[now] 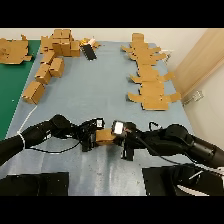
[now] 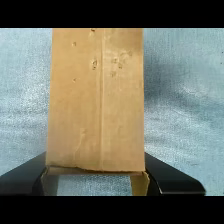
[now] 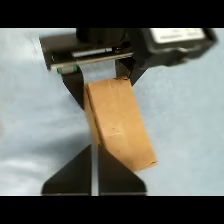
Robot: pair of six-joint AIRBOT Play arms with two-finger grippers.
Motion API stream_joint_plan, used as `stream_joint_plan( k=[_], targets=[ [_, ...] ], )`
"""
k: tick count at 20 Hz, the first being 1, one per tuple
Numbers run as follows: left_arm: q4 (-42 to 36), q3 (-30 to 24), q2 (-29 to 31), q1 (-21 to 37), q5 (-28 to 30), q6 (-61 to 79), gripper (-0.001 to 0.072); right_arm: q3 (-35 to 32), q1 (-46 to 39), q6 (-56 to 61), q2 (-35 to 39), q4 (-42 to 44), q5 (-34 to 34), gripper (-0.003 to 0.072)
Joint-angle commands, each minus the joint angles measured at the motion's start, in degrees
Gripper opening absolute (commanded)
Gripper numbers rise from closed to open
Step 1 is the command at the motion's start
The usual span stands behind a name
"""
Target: Fold the box.
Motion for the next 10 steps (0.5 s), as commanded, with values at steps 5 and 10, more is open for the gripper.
stream_joint_plan(
  k=[5,10],
  targets=[
    [0.0,0.0,0.0,0.0,0.0,0.0,0.0427,-8.2,-0.2,49.0,3.0,14.2,5.4,0.0002],
    [0.0,0.0,0.0,0.0,0.0,0.0,0.0427,-16.6,3.9,52.0,2.3,30.2,37.1,0.0002]
  ],
)
